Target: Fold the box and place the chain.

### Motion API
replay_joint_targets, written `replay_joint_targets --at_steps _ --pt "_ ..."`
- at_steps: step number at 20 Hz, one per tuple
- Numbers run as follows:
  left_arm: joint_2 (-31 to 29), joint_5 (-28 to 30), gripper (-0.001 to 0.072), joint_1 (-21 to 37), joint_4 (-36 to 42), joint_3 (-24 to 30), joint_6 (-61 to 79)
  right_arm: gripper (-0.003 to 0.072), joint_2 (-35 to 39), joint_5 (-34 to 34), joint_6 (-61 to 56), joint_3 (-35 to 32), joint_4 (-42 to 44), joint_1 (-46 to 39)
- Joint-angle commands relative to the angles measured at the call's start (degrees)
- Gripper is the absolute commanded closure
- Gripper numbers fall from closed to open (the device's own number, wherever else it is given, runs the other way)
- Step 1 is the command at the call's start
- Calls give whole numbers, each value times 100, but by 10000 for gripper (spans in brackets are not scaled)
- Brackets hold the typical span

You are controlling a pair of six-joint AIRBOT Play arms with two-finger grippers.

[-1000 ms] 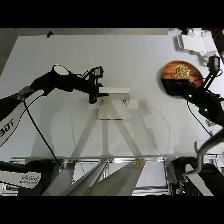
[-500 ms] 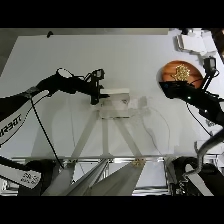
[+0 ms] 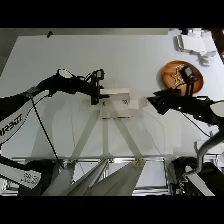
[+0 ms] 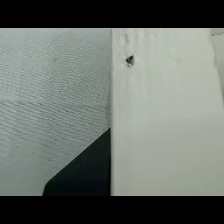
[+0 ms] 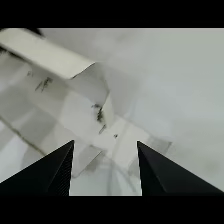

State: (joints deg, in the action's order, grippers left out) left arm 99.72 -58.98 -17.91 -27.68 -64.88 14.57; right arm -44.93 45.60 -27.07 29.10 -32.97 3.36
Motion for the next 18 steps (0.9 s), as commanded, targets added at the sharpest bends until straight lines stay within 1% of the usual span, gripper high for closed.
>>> replay_joint_targets --at_steps 1,3,6,7,9,10,11,12,14,16,17,18 --pt "4 4 702 -4 -20 4 0 232 -105 -175 -9 4 -903 752" --pt "4 4 702 -4 -20 4 0 232 -142 -240 -9 4 -1322 994" --pt "4 4 702 -4 -20 4 0 232 -219 -420 188 15 -1928 1049" --pt "4 2 702 -4 -20 4 0 232 -380 -295 629 61 -1978 1043" --pt "4 4 702 -4 -20 4 0 226 -896 42 2227 240 -1950 1038" --pt "4 4 702 -4 -20 4 0 164 -1233 151 2710 402 -1853 970" --pt "4 7 702 -4 -20 4 0 107 -1574 221 2900 570 -1611 866" --pt "4 4 702 -4 -17 4 0 106 -1954 295 3029 739 -1272 741" --pt "4 4 702 -4 -20 4 0 80 -2553 289 3541 885 -710 664" --pt "4 4 702 -4 -20 4 0 70 -2944 282 4693 885 -400 737" --pt "4 4 701 -4 -20 4 0 23 -3082 216 5143 885 -225 807" --pt "4 4 701 -4 -20 4 0 11 -3191 118 5388 885 -20 863"
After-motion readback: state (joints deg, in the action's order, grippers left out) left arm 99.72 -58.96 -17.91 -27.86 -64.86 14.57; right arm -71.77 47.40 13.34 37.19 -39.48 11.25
